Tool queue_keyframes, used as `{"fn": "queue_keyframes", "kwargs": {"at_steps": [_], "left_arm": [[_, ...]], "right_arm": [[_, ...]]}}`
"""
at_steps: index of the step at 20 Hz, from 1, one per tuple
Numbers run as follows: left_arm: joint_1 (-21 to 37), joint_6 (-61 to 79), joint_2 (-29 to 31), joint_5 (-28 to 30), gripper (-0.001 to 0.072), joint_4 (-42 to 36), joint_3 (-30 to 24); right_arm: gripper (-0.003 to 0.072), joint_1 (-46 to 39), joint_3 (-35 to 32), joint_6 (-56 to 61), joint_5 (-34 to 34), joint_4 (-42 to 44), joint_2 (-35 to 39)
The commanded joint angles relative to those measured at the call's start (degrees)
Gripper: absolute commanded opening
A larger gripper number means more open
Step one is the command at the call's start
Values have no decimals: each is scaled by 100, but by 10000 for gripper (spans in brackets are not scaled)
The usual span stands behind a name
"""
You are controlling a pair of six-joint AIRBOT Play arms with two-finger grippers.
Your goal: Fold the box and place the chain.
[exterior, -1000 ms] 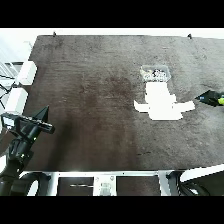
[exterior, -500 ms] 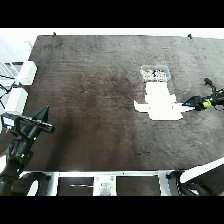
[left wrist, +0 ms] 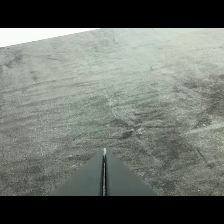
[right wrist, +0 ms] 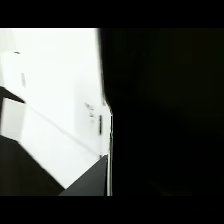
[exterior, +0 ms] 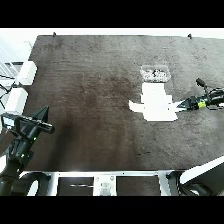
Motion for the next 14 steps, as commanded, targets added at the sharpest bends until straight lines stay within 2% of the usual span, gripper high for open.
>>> {"fn": "queue_keyframes", "kwargs": {"at_steps": [1,5,9,11,14], "left_arm": [[-2,0,2,2,19,0,-2],[-2,0,2,0,20,0,-2],[-2,0,2,2,20,0,-2],[-2,0,2,9,20,0,-2],[-2,0,2,0,20,0,-2]], "right_arm": [[14,103,-750,-98,-68,680,542],[14,660,-2306,-186,-793,1443,1521],[15,1718,-3412,-157,-1768,2524,2315],[15,2422,-3499,-155,-2168,2975,2376],[14,3346,-3314,7,-2820,3062,2323]]}}
